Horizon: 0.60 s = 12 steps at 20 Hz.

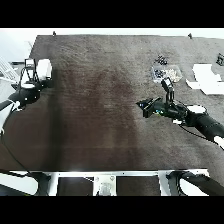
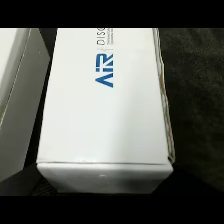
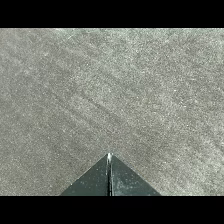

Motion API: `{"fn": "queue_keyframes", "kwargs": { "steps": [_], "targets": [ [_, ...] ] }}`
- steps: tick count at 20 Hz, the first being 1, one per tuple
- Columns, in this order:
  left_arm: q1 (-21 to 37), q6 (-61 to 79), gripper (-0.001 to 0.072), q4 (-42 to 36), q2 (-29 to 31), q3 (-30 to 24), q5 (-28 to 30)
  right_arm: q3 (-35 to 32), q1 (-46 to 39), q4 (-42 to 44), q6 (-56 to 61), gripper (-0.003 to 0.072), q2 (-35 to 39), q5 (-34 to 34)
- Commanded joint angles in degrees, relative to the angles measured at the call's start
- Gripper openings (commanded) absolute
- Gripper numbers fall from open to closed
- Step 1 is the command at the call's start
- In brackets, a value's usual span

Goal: Fold the box and place the chain.

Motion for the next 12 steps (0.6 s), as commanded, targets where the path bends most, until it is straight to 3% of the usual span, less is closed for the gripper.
{"fn": "queue_keyframes", "kwargs": {
  "steps": [1, 7, 12],
  "targets": [
    [3.1, 0.3, 0.0016, 0.2, -1.0, 1.3, -6.4, 0.0, 0.0, 0.1, 0.0, 0.0007, 0.0, 0.1],
    [6.4, 6.0, 0.0016, 0.8, -1.3, 2.0, -12.3, 0.0, 0.0, 0.3, 0.0, 0.0006, 0.0, 0.0],
    [6.4, 6.2, 0.0047, 0.7, -1.9, 2.9, -12.5, 0.0, 0.0, 2.6, 0.0, 0.0016, 0.0, 0.0]
  ]
}}
